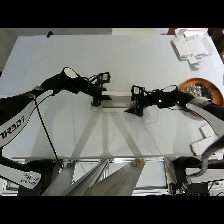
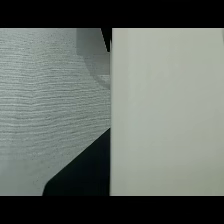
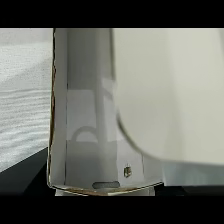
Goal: Fold the box and place the chain.
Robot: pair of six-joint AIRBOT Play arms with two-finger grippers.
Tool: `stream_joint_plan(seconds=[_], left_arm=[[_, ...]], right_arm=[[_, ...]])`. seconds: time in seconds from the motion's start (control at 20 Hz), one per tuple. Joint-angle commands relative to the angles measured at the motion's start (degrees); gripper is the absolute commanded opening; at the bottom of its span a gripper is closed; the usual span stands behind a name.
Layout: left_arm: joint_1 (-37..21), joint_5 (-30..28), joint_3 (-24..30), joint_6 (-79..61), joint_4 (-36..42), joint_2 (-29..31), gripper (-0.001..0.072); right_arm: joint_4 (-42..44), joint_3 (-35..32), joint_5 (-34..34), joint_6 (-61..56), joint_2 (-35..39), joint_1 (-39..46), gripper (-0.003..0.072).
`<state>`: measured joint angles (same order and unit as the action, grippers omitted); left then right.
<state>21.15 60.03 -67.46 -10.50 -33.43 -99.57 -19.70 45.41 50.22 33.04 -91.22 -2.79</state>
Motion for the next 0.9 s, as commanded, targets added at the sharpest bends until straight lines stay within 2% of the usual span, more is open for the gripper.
stream_joint_plan(seconds=[0.0,0.15,0.5,0.65,0.75,0.85], left_arm=[[0.02,-0.02,0.00,0.02,-0.02,0.02,0.0014],[0.02,-1.70,0.00,0.02,0.02,0.00,0.0014],[0.02,-1.53,0.00,-0.02,0.00,0.02,0.0030],[-0.04,-1.60,0.00,0.00,0.02,0.20,0.0283],[-0.17,-1.57,0.00,0.00,-0.02,0.33,0.0362],[-0.57,-1.51,0.00,0.04,-0.09,0.87,0.0361]], right_arm=[[0.02,0.07,-0.04,0.02,-0.02,0.00,0.0526],[0.02,0.07,-0.04,0.02,-0.02,0.00,0.0526],[0.02,0.07,-0.04,0.02,-0.02,0.00,0.0526],[0.02,0.07,-0.04,0.02,-0.02,0.00,0.0526],[0.02,0.07,-0.04,0.02,-0.02,0.00,0.0526],[0.02,0.07,-0.04,0.02,-0.02,0.00,0.0526]])
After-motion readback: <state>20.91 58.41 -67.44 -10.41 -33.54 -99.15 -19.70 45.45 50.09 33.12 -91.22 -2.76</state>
